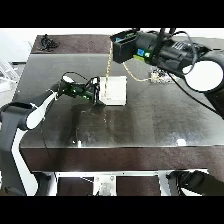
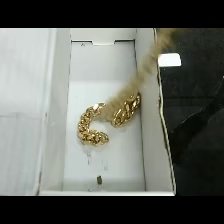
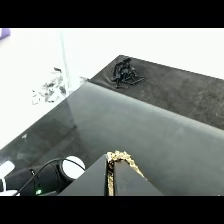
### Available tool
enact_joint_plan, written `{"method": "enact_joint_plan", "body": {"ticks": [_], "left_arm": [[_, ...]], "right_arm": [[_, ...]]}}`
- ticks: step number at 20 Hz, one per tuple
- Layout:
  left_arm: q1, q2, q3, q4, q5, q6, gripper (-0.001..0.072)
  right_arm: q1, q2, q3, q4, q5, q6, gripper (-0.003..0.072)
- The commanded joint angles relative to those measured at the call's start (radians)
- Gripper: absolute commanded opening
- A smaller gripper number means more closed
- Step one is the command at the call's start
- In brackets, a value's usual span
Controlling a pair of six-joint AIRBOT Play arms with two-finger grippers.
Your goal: Fold the box and place the chain.
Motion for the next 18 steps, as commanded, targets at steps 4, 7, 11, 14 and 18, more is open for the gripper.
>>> {"method": "enact_joint_plan", "body": {"ticks": [4, 7, 11, 14, 18], "left_arm": [[0.000, 0.000, 0.000, 0.000, 0.000, 0.000, 0.0459], [0.000, 0.000, 0.000, 0.000, 0.000, 0.000, 0.0459], [0.000, 0.000, 0.000, 0.000, 0.000, 0.000, 0.0459], [0.000, 0.000, 0.000, 0.000, 0.000, 0.000, 0.0459], [0.000, 0.001, 0.000, 0.000, 0.000, 0.000, 0.0459]], "right_arm": [[0.000, -0.053, -0.074, -0.040, 0.000, 0.093, 0.0007], [-0.049, -0.058, -0.141, -0.040, -0.036, 0.130, 0.0008], [-0.081, -0.072, -0.200, -0.040, -0.093, 0.148, 0.0008], [-0.109, -0.088, -0.185, -0.018, -0.238, 0.146, 0.0008], [-0.101, -0.088, -0.072, -0.017, -0.239, 0.126, 0.0009]]}}
